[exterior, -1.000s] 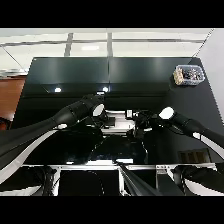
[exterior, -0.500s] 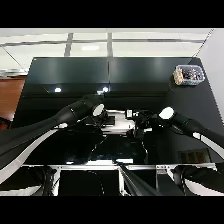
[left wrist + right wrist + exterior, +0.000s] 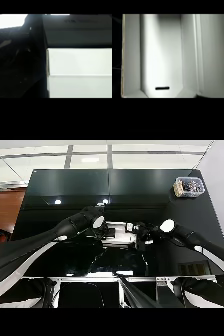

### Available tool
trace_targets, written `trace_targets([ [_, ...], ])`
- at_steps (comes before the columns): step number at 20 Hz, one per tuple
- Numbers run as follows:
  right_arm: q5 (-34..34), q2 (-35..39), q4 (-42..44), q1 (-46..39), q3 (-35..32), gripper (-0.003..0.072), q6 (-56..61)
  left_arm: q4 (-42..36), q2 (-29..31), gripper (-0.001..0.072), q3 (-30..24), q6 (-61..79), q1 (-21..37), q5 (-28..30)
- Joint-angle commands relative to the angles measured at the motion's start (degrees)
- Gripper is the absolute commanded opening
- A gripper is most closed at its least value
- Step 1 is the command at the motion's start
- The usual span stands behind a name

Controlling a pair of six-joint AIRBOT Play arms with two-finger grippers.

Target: Fold the box and place the chain.

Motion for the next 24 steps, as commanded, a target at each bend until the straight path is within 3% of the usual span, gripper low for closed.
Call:
trace_targets([
  [1,0.92,4.55,-4.5,-0.22,0.11,0.072,1.46,1.86,0.9,0.0028,-0.02,-0.09,0.02,-0.57],
  [3,0.9,5.79,-8.28,-0.22,0.11,0.072,1.44,1.84,0.87,0.0028,-0.52,-1.03,0.02,0.13],
  [7,1.2,5.77,-7.91,-0.13,0.09,0.0709,-0.39,1.75,0.57,0.0029,-1.18,-1.16,0.02,0.68],
  [8,1.31,5.77,-7.67,-0.13,0.09,0.0534,-0.59,1.62,0.55,0.0029,-1.18,-1.16,0.02,0.68],
  [9,1.57,5.77,-7.61,-0.13,0.09,0.0465,-0.55,1.6,0.55,0.003,-1.18,-1.16,0.02,0.7],
  [10,2.12,5.77,-6.93,-0.13,0.09,0.0463,-0.55,1.6,0.55,0.003,-1.16,-1.16,0.02,0.7],
  [12,3.15,5.77,-3.87,-0.15,0.09,0.0228,-0.42,1.62,0.55,0.003,-1.16,-1.16,0.02,0.72],
  [13,3.17,5.77,-1.92,-0.15,0.09,0.0203,-0.04,1.6,0.55,0.003,-1.16,-1.16,0.02,0.72],
  [20,1.95,2.82,12.98,-0.04,0.09,0.0202,1.6,1.6,0.55,0.003,-1.16,-1.16,0.02,0.74],
  [24,1.33,0.66,13.77,-0.07,0.09,0.02,1.62,1.6,0.52,0.003,-1.16,-1.16,0.02,0.72],
])
